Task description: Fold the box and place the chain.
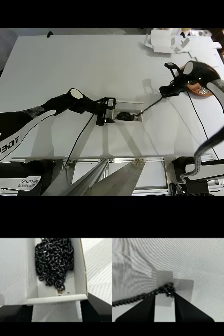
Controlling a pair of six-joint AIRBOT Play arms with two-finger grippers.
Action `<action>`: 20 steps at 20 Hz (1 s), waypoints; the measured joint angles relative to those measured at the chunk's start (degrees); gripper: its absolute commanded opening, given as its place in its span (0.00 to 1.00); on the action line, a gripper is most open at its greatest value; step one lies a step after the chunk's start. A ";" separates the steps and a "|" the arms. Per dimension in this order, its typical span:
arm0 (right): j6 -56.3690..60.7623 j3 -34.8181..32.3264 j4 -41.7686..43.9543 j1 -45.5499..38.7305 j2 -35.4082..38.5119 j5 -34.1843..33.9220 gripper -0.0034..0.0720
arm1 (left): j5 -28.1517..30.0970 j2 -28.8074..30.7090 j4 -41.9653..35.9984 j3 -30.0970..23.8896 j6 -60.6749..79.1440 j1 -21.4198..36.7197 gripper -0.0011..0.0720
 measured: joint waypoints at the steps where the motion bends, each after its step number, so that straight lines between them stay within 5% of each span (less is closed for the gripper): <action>1: 0.00 0.00 0.00 -0.02 -0.04 -0.17 0.24 | 0.00 0.00 0.00 0.00 0.00 0.00 0.36; 3: 0.09 0.07 0.04 -0.02 -0.15 -0.26 0.06 | -0.02 0.00 0.00 0.00 0.00 0.00 0.36; 10: -0.13 -0.02 0.15 0.33 2.40 4.37 0.06 | -0.02 0.00 0.00 0.00 0.00 0.00 0.36; 20: -1.31 -0.02 8.94 6.23 29.27 14.32 0.06 | 0.00 0.00 0.00 0.00 0.00 0.00 0.36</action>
